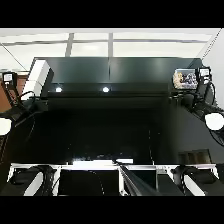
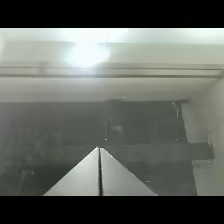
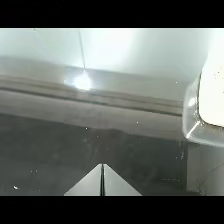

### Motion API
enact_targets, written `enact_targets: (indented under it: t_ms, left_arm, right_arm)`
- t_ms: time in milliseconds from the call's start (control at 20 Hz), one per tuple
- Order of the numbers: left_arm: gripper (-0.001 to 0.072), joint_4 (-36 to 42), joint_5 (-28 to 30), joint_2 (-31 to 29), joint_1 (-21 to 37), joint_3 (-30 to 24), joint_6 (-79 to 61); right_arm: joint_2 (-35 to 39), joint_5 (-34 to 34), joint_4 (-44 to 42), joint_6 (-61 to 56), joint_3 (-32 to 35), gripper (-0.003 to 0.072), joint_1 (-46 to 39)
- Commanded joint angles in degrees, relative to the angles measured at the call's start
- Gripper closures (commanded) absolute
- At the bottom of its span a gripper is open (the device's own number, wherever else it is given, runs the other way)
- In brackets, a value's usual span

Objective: Fold the box and place the chain.

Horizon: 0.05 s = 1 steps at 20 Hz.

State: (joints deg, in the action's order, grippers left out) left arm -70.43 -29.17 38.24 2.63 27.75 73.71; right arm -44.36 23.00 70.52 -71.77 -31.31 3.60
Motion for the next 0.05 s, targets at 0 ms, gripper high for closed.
enact_targets:
  t_ms: [0]
  left_arm:
    - [0.0683,0.0,0.2,-0.1,0.0,-0.1,0.0]
  right_arm:
    - [0.0,-0.1,0.0,0.0,0.0,0.0673,0.0]
